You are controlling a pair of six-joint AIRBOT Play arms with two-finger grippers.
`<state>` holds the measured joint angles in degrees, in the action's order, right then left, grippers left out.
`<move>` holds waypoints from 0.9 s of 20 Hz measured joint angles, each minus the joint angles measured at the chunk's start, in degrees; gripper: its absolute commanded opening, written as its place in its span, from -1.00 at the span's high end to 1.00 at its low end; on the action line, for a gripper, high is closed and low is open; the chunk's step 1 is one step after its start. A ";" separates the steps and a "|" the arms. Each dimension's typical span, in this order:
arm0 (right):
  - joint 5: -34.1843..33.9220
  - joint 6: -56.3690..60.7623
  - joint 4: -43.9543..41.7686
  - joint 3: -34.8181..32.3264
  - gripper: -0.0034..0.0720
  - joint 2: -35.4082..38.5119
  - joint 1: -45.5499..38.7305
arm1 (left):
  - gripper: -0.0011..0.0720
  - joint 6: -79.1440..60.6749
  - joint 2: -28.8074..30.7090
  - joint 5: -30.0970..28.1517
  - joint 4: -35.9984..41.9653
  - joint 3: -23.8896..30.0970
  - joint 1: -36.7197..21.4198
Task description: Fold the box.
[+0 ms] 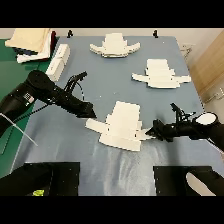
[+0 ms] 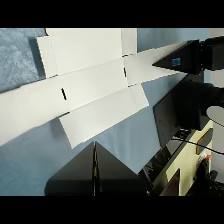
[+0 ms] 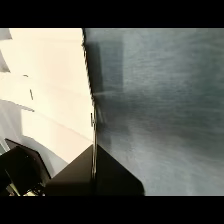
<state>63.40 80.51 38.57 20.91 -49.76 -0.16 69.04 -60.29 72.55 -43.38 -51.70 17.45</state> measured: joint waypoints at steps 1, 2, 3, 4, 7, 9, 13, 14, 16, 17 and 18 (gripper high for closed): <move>0.04 -1.88 -0.72 -0.02 0.91 -0.15 0.00 | -0.59 -0.02 0.00 0.00 0.00 0.04 0.00; 0.09 -4.04 -1.38 -0.02 0.91 -0.24 0.07 | -0.67 -0.02 0.00 -0.02 0.04 0.04 0.00; 0.44 -6.62 -1.75 -0.02 0.91 -0.24 0.39 | -0.50 0.00 -0.02 -0.04 0.00 0.04 -0.04; 0.85 -8.90 -1.77 -0.02 0.91 -0.02 1.14 | -0.48 -0.02 -0.13 -0.26 -0.07 0.04 -0.24; 0.33 -13.70 0.20 -0.02 0.91 2.12 5.46 | -0.49 -0.31 -1.44 -1.20 -0.42 0.04 -1.75; -2.01 -15.41 2.16 -0.02 0.91 4.46 9.05 | -0.49 -1.09 -3.76 -1.66 -0.55 0.04 -3.52; -6.05 -16.57 4.17 -0.02 0.91 8.11 13.60 | -0.49 -4.85 -10.43 -2.54 0.87 0.04 -6.01; -6.56 -16.59 4.37 -0.04 0.91 8.57 14.14 | -0.49 -6.47 -12.22 -2.60 2.10 0.04 -6.27; -7.30 -16.55 4.66 -0.04 0.91 9.18 14.86 | -0.49 -10.27 -15.96 -3.23 5.18 -0.04 -6.67; -7.56 -16.52 4.72 -0.04 0.91 9.35 15.08 | -0.48 -12.44 -17.97 -3.63 7.15 -0.22 -6.78; -7.74 -16.48 4.76 -0.04 0.91 9.49 15.21 | -0.48 -14.47 -19.98 -3.63 9.20 -0.57 -6.86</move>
